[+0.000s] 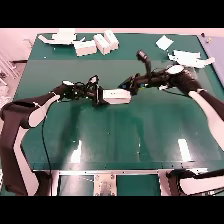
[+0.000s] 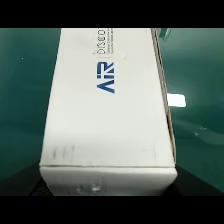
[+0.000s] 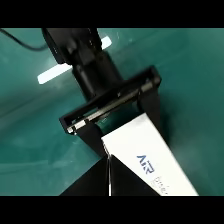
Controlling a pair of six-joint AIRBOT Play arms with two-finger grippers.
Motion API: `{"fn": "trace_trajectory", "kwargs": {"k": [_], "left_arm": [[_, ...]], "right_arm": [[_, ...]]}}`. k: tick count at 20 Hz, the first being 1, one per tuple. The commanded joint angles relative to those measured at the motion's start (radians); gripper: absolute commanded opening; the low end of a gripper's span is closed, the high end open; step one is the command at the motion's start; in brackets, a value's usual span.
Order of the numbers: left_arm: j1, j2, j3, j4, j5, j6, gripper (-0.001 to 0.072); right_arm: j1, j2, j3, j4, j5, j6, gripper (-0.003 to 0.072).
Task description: Fold the box and place the chain.
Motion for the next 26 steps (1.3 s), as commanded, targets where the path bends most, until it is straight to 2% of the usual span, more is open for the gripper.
{"fn": "trace_trajectory", "kwargs": {"k": [1,3,6,9,12,14,16,25,26], "left_arm": [[0.002,0.0,0.001,0.003,-0.002,0.003,0.0479],[0.002,0.0,0.001,0.003,-0.002,0.003,0.0479],[0.002,0.001,0.001,0.003,-0.002,0.003,0.0479],[0.002,0.001,0.001,0.003,-0.002,0.003,0.0479],[0.002,0.001,0.001,0.003,-0.002,0.003,0.0479],[0.002,0.0,0.001,-0.007,-0.002,0.003,0.0479],[0.002,0.0,0.001,-0.014,0.002,0.003,0.0479],[0.003,0.002,0.001,-0.072,0.008,0.003,0.0477],[0.003,0.006,0.001,-0.071,0.01,0.003,0.0451]], "right_arm": [[-0.046,0.225,0.003,-0.079,-0.004,0.153,0.0004],[-0.093,0.356,-0.005,-0.171,-0.006,0.246,0.0005],[-0.166,0.525,-0.085,-0.276,-0.023,0.35,0.0004],[-0.227,0.665,-0.273,-0.32,-0.069,0.402,0.0004],[-0.299,0.788,-0.521,-0.351,-0.214,0.426,0.0004],[-0.336,0.83,-0.63,-0.35,-0.256,0.426,0.0005],[-0.348,0.838,-0.683,-0.355,-0.259,0.424,0.0005],[-0.351,0.838,-0.709,-0.408,-0.269,0.422,0.0006],[-0.351,0.838,-0.709,-0.408,-0.269,0.421,0.0006]]}}
